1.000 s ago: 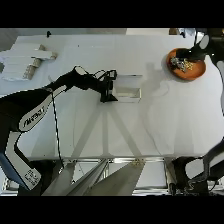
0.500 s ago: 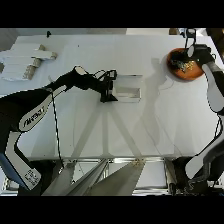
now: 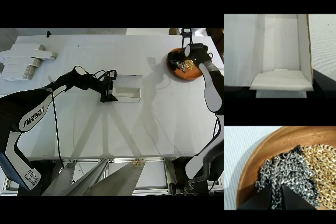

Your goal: Fold the box and place the chain.

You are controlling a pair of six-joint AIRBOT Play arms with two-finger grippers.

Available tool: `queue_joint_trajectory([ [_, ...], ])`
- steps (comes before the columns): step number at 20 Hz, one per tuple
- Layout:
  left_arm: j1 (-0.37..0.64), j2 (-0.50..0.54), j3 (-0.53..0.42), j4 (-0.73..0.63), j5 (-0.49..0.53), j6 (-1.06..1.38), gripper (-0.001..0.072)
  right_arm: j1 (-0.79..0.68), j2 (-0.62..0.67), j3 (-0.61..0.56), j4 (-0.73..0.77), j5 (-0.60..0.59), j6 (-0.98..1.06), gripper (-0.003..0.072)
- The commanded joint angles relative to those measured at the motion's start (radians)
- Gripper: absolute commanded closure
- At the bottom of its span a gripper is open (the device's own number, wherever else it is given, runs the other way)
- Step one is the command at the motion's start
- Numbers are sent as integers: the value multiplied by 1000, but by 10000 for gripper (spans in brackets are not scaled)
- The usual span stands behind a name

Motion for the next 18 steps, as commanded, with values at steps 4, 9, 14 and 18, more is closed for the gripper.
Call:
queue_joint_trajectory([
  [4, 0, 0, 0, 0, 0, 0, 334, 5, 88, 27, -34, 151, -8, 672],
  [9, 0, 0, 0, 0, 0, 0, 334, 20, 218, 27, -34, 278, -32, 674],
  [14, 0, 0, 0, 0, 0, 0, 334, 50, 410, -131, -34, 319, -61, 674],
  [18, 0, 0, 0, 0, 0, 0, 334, 92, 561, -336, -22, 366, -62, 674],
])
